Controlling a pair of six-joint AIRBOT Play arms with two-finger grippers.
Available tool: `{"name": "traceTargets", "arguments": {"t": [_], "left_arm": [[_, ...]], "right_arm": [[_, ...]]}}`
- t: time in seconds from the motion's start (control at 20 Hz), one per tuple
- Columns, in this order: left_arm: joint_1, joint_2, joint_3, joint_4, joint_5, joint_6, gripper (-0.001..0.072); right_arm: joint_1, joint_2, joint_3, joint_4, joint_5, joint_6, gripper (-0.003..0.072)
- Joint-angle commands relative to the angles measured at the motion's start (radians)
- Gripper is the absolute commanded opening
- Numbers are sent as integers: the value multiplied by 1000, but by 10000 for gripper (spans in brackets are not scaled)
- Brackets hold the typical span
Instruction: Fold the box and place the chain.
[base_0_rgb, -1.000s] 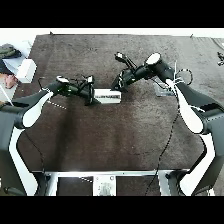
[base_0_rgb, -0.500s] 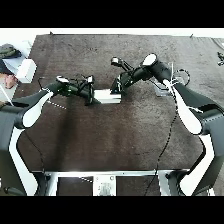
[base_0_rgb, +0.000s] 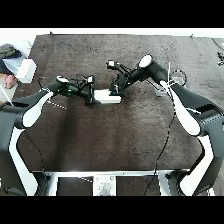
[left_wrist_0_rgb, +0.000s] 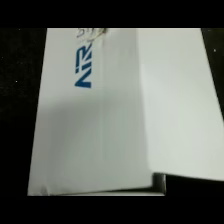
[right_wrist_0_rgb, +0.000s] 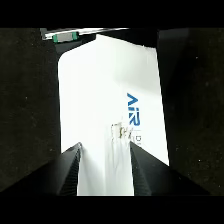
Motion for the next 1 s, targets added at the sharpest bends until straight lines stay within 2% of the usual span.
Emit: {"name": "traceTargets", "arguments": {"t": [0.0,0.1,0.2,0.6,0.8,0.95], "left_arm": [[0,0,0,0,0,0,403],[0,0,0,0,0,0,404],[0,0,0,0,0,0,404],[0,0,0,0,0,0,404],[0,0,0,0,0,0,404],[0,0,0,0,0,0,404]], "right_arm": [[8,0,0,-32,-47,-1,353],[8,1,1,-47,-58,1,353],[8,4,1,-47,-64,2,265],[8,45,1,-49,-68,-1,264],[24,43,0,-141,-95,34,264],[37,43,0,-145,-105,37,264]]}}
